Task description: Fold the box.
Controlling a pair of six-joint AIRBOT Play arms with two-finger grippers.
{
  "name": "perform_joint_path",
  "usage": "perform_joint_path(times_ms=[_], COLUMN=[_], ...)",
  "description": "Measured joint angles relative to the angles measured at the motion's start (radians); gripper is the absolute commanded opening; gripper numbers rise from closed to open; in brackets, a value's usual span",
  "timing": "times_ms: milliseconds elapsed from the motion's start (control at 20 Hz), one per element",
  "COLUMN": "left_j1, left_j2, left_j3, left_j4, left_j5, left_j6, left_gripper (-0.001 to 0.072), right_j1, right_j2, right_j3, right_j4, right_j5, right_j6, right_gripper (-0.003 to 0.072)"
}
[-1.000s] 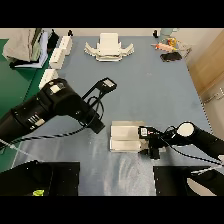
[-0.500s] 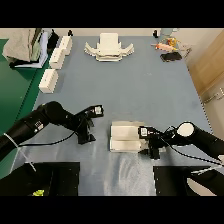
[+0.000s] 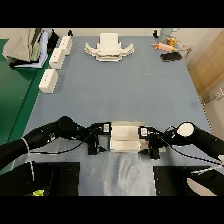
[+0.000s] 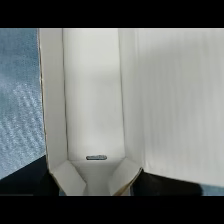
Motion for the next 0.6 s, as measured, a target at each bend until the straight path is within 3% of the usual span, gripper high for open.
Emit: perform_joint_path(times_ms=[600], left_j1=[-0.077], left_j2=[-0.024], left_j3=[-0.006], left_j4=[-0.064], left_j5=[0.102], left_j6=[0.026], left_gripper=[0.0697], right_j1=[0.000], right_j2=[0.000], right_j3=[0.000], right_j4=[0.000], right_j5=[0.000], right_j6=[0.000], right_gripper=[0.0549])
